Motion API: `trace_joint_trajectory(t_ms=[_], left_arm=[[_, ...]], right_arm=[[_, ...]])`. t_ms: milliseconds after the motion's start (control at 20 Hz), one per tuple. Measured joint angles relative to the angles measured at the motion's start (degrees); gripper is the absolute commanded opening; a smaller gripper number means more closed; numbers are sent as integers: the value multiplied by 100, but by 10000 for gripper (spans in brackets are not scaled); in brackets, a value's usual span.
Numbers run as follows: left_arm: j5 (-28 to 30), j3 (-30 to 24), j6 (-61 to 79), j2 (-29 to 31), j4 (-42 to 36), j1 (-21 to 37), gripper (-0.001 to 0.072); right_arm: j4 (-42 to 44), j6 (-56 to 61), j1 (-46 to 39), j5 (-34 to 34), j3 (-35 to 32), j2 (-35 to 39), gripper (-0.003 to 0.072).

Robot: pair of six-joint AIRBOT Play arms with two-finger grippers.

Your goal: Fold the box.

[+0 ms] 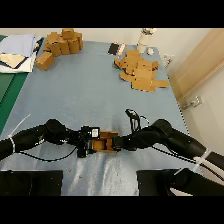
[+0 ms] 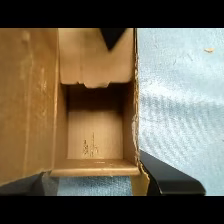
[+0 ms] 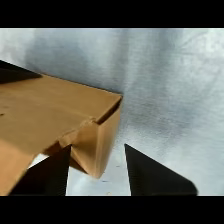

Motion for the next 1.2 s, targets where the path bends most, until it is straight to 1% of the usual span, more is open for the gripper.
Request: trace_joint_trajectory(t_ms=[150, 300, 350, 450, 500, 550, 600, 650, 700, 850, 900, 950, 1000, 1200], left_arm=[[0, 0, -2, 0, 0, 0, 474], [2, 0, 0, 0, -2, 0, 474], [2, 0, 0, 0, -2, 0, 473], [4, 0, -4, 0, -2, 0, 473], [7, 0, -9, 0, -2, 0, 474], [7, 0, -11, 0, -4, 0, 473], [7, 0, -13, 0, -4, 0, 473], [4, 0, -15, 2, -4, 0, 473], [4, 0, -31, 0, -9, 0, 474], [4, 0, -20, 2, -7, 0, 473], [2, 0, -11, 2, -4, 2, 473], [4, 0, 17, 2, 4, 0, 473], [4, 0, 37, 2, 9, 0, 473], [9, 0, 13, -2, 0, 0, 473]], right_arm=[[-570, 511, 358, -481, 638, -697, 508], [-1019, 898, 601, -1078, 1390, -1421, 468], [-1104, 1005, 651, -1248, 1613, -1633, 442], [-1241, 1187, 719, -1591, 2015, -2035, 308], [-1296, 1268, 730, -1746, 2151, -2175, 269], [-1333, 1340, 743, -1867, 2258, -2297, 166], [-1375, 1421, 758, -1982, 2330, -2380, 80], [-1421, 1510, 776, -2107, 2382, -2444, 11], [-1458, 1615, 804, -2155, 2422, -2485, 5], [-1567, 1744, 907, -2212, 2485, -2562, 9], [-1602, 1770, 935, -2227, 2496, -2570, 161], [-1593, 1766, 953, -2199, 2505, -2586, 405], [-1528, 1759, 975, -2085, 2514, -2592, 476], [-1633, 1823, 988, -2138, 2522, -2590, 476]])
